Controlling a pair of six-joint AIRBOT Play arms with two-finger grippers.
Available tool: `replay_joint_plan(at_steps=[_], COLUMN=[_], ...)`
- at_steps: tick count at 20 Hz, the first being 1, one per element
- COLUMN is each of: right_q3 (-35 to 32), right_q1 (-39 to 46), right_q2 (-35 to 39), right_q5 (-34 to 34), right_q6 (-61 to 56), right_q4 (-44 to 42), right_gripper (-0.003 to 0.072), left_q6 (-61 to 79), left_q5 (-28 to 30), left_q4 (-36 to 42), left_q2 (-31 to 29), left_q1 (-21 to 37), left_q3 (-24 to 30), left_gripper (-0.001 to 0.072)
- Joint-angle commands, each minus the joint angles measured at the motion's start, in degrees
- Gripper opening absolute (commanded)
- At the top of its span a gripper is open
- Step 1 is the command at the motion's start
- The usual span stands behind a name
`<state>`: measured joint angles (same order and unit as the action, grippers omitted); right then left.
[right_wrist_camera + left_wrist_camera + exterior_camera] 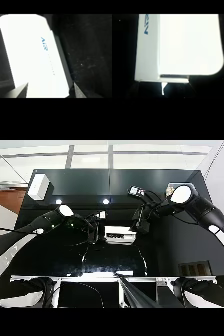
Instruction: Fold the box and place the chain.
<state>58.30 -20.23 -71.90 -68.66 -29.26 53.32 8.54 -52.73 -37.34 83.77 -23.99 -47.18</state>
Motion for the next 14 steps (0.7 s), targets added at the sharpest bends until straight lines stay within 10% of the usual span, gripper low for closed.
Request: replay_joint_plan(at_steps=[1,14], right_q3=[-2.21,-3.56], right_q1=[-0.02,-1.09], right_q2=[-0.04,-0.04], right_q5=[1.40,-1.22], right_q6=[4.94,1.49], right_q4=[-1.29,-2.43], right_gripper=[0.0698,0.0707], left_q6=[0.02,0.02], left_q5=[-0.02,-0.04], left_q4=[-0.07,-0.13], left_q2=[0.04,0.04], left_q1=[0.04,0.04], left_q3=[-0.04,-0.04], left_gripper=[0.0354,0.0354])
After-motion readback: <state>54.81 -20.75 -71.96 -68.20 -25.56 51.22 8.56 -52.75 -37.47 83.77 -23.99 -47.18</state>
